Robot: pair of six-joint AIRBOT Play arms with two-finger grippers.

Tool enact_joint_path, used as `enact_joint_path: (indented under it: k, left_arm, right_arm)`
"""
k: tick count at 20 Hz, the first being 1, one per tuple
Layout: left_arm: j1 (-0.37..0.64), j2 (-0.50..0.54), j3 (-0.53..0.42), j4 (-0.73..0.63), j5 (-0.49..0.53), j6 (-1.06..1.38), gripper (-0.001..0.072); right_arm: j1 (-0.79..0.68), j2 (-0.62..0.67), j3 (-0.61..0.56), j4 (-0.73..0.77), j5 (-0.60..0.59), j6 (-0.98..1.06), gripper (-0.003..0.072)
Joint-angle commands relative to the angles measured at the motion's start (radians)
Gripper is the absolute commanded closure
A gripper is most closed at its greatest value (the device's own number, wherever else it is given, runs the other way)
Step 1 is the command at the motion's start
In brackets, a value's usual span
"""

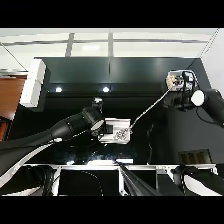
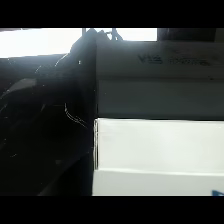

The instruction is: Fold the box and place the chain.

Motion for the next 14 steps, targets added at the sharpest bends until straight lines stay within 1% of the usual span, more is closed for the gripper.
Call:
enact_joint_path:
  k: [1,4,6,7,8,9,10,11,12,14]
  left_arm:
    - [0.001,0.0,0.0,0.0,0.0,0.0,0.0682]
    - [0.001,0.0,0.0,0.0,0.0,0.0,0.0682]
    - [0.001,0.0,0.0,0.0,0.0,0.0,0.0682]
    - [0.001,0.0,0.0,0.0,0.0,0.0,0.0682]
    - [0.001,0.0,0.0,0.0,0.0,0.0,0.0682]
    - [0.001,0.0,0.0,0.0,0.0,0.0,0.0682]
    - [0.001,0.0,0.0,0.0,0.0,0.0,0.0682]
    - [0.001,0.0,0.0,0.0,0.0,0.0,0.0682]
    - [0.001,0.0,0.0,0.0,0.0,0.0,0.0682]
    - [0.001,0.0,0.0,0.0,0.0,0.0,0.0682]
  right_arm:
    - [-0.041,-0.218,0.168,0.002,-0.094,0.087,-0.0001]
    - [-0.041,-0.358,0.314,0.017,-0.065,0.087,0.0]
    - [-0.041,-0.412,0.36,0.019,-0.033,0.087,0.0002]
    - [-0.041,-0.423,0.363,0.018,-0.034,0.087,0.0032]
    - [-0.041,-0.425,0.363,0.016,-0.034,0.087,0.0133]
    - [-0.041,-0.425,0.363,0.009,-0.038,0.085,0.0159]
    - [-0.041,-0.424,0.367,0.005,-0.023,0.077,0.0396]
    - [-0.041,-0.422,0.372,-0.003,0.0,0.073,0.0605]
    - [-0.041,-0.417,0.377,-0.01,0.033,0.057,0.067]
    - [-0.041,-0.373,0.379,-0.024,0.074,0.005,0.0671]
